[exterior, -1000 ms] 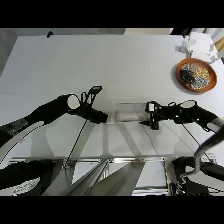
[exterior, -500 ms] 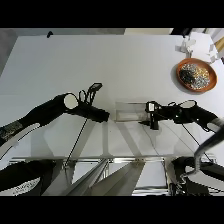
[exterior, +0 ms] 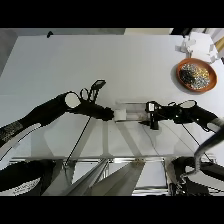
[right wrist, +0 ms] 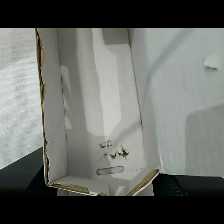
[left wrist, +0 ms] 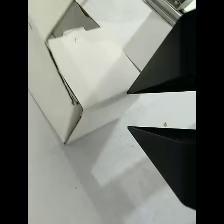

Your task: Fold the box and place the chain.

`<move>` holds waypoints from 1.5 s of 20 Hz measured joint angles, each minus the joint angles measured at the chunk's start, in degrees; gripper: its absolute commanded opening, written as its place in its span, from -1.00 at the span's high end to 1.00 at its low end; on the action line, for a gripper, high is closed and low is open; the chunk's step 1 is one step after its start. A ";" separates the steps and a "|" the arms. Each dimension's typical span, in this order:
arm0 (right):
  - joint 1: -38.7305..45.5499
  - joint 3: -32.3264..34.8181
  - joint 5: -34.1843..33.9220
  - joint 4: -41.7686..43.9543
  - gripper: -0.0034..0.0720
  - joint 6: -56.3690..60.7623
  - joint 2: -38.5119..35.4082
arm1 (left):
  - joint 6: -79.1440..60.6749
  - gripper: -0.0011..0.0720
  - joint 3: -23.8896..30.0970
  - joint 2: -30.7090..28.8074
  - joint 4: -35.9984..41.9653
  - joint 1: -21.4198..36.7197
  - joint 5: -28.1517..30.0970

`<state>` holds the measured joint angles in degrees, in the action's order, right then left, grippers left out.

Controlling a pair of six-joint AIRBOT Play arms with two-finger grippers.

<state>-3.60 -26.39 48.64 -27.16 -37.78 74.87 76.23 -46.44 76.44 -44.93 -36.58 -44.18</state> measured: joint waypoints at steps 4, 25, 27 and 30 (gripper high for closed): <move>0.00 0.00 0.00 0.00 -0.35 0.00 0.00 | -0.20 0.11 -0.83 0.00 1.01 -0.76 0.61; 0.02 0.00 0.02 0.00 -0.35 -0.02 0.00 | 26.34 -0.13 -11.85 6.45 -19.61 -8.83 -2.47; 0.00 0.00 0.02 0.00 -0.35 -0.02 0.00 | 28.76 -0.13 -13.90 7.67 -21.20 -9.64 -4.20; 0.00 0.00 0.02 0.00 -0.35 -0.02 0.00 | 31.17 -0.12 -17.07 10.01 -22.64 -10.64 -7.30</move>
